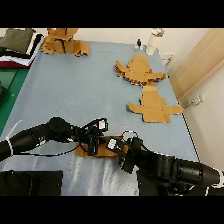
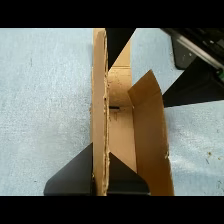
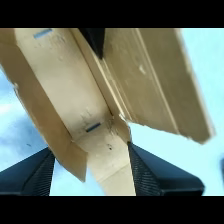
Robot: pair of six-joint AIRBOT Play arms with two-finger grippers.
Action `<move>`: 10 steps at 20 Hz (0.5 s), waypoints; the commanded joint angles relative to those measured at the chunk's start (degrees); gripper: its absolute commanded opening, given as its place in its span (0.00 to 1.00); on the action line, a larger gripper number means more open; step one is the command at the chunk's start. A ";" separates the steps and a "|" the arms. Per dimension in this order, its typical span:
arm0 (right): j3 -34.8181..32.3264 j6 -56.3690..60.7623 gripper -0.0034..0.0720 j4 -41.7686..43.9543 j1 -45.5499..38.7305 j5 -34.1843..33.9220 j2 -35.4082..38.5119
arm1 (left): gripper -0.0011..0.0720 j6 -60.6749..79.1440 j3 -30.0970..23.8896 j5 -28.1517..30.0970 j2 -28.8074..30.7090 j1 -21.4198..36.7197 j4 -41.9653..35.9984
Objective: Fold the box.
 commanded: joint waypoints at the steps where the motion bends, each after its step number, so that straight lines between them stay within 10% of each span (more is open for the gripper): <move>1: 0.22 -0.72 1.00 -2.29 -0.09 -1.22 0.63 | 0.03 0.00 0.04 -0.02 -0.04 0.00 0.00; 10: 0.20 -9.20 1.00 0.98 -2.05 0.02 4.09 | 0.03 0.00 0.04 -0.02 -0.04 0.00 0.02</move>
